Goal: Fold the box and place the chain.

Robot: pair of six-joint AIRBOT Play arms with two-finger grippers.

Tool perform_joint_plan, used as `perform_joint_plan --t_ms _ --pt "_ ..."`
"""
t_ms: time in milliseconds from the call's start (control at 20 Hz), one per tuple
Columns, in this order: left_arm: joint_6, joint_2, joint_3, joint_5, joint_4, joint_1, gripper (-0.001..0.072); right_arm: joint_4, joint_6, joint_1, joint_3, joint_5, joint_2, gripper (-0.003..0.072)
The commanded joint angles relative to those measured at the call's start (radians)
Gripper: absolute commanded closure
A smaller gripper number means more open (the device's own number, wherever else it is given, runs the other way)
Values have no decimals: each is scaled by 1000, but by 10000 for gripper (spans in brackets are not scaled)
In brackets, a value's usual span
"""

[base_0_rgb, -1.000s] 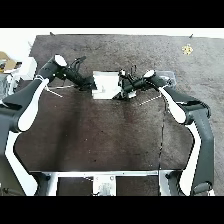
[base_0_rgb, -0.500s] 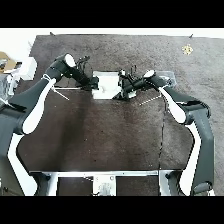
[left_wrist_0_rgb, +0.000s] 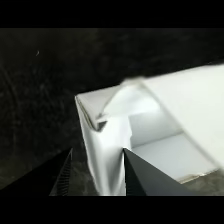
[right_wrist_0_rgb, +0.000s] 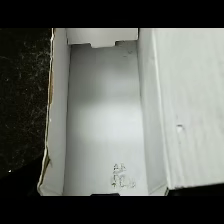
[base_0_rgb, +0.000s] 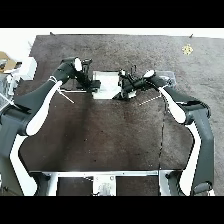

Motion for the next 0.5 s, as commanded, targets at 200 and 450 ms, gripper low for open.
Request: perform_joint_plan --t_ms 200,450 --pt "-135 -68 116 -90 209 -69 364 0 0 0 0 0 -1 302" --pt "-212 -135 208 -163 325 -112 364 0 0 0 0 0 -1 302"
